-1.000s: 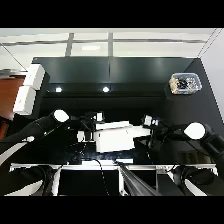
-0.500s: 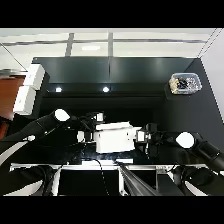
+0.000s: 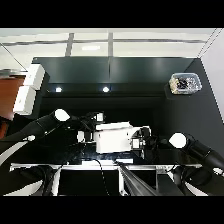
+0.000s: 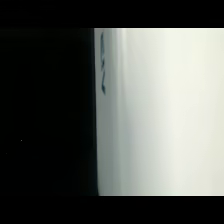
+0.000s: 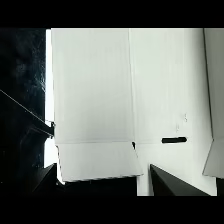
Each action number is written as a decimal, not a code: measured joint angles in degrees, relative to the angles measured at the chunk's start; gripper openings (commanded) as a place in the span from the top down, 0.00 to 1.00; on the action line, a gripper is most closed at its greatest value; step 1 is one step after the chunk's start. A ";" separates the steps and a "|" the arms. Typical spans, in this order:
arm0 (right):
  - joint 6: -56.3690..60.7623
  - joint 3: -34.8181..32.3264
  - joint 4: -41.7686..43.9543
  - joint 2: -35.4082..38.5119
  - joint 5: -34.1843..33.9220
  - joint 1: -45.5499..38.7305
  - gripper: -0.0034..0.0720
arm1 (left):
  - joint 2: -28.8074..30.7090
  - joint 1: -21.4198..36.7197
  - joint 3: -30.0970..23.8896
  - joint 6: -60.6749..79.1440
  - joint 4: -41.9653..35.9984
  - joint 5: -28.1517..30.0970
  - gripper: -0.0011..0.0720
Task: Fold the box and place the chain.
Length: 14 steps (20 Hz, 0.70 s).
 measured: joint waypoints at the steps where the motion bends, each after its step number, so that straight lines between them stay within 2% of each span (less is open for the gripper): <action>1: -0.48 0.00 0.59 -0.17 -0.13 0.04 0.04 | 0.00 0.00 0.00 0.00 0.00 0.02 0.94; 14: -5.70 0.00 8.90 -1.90 -2.58 0.22 0.04 | 0.02 0.02 0.00 0.00 0.04 0.09 0.94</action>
